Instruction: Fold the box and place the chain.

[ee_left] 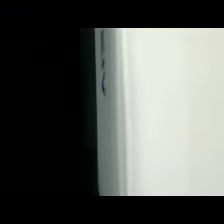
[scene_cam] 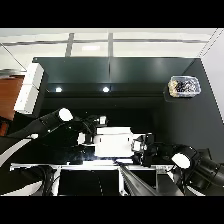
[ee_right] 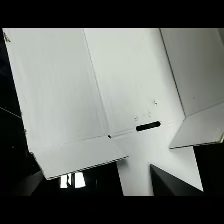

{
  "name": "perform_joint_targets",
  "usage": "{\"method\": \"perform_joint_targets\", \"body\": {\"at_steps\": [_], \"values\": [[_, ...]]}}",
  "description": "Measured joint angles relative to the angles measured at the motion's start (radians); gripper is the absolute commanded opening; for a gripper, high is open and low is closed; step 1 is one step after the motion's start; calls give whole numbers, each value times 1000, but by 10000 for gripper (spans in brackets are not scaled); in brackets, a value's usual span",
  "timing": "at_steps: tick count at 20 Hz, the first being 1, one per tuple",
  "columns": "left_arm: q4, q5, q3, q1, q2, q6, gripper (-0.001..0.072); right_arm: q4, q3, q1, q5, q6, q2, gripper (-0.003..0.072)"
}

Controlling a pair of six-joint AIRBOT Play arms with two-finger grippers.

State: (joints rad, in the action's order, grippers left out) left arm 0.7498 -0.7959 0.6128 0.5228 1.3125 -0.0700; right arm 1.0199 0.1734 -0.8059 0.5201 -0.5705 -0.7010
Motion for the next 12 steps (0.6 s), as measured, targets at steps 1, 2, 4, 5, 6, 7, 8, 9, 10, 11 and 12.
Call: {"method": "perform_joint_targets", "body": {"at_steps": [1,2,4,5,6,7,8,9,10,11,12], "values": [[0,0,0,0,0,0,28,-4,0,-3,-2,3,-2,701],[0,0,0,0,0,0,28,-6,0,-5,-3,6,-3,701],[0,1,0,0,0,1,28,-15,2,-8,-7,19,-5,701],[0,1,0,0,0,1,28,-18,3,-9,-7,23,-5,701],[0,1,0,0,0,1,28,-21,5,-9,-8,27,-5,701],[0,1,0,0,0,1,28,-21,8,-9,-8,30,-6,701],[0,1,0,0,0,1,29,-21,11,-10,-8,34,-6,701],[0,1,0,0,0,0,29,-22,12,-10,-8,37,-6,700],[0,2,0,0,0,0,29,-22,15,-10,-6,39,-6,701],[0,1,0,0,0,0,28,-23,16,-10,-5,41,-6,701],[0,2,0,0,0,0,28,-22,18,-10,-2,42,-6,700]]}}
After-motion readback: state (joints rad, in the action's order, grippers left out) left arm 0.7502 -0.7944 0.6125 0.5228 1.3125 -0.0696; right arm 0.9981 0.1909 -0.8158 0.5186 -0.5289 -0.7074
